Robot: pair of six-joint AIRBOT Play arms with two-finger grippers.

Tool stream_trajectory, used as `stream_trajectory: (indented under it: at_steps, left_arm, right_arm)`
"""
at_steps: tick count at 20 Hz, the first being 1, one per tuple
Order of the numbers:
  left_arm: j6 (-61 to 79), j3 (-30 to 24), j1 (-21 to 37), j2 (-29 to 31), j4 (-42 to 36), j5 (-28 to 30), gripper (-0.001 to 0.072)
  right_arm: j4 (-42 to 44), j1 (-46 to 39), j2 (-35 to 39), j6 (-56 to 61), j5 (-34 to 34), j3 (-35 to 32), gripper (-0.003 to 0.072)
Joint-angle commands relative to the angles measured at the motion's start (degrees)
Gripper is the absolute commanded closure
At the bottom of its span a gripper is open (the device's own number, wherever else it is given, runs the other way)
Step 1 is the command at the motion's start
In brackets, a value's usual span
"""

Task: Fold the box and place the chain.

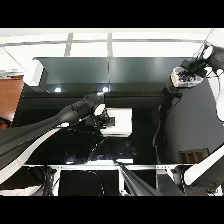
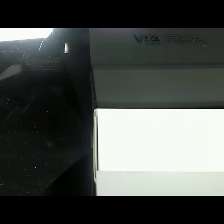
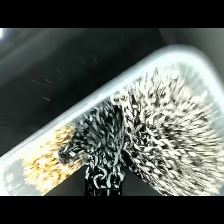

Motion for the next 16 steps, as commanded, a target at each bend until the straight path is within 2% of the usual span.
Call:
stream_trajectory:
  at_steps: [1,7,11,14,16]
  left_arm:
    - [0.02,-0.02,0.02,-0.02,0.02,-0.02,0.0682]
    - [0.02,-0.02,0.02,-0.02,0.0,0.0,0.0683]
    - [0.02,-0.02,0.02,-0.02,0.02,0.02,0.0682]
    - [0.02,-0.02,0.02,-0.02,0.02,0.02,0.0683]
    - [0.02,-0.02,0.02,-0.02,0.02,0.0,0.0682]
  right_arm:
    - [0.5,-0.15,7.06,-7.5,1.01,0.15,0.0675]
    - [1.75,-0.09,24.85,-14.21,6.03,0.15,0.0675]
    - [8.59,-0.09,35.58,-17.53,10.73,0.15,0.0676]
    - [15.56,0.26,42.14,-20.04,20.74,0.09,0.0676]
    - [18.21,2.14,46.99,-20.92,21.99,-2.78,0.0676]
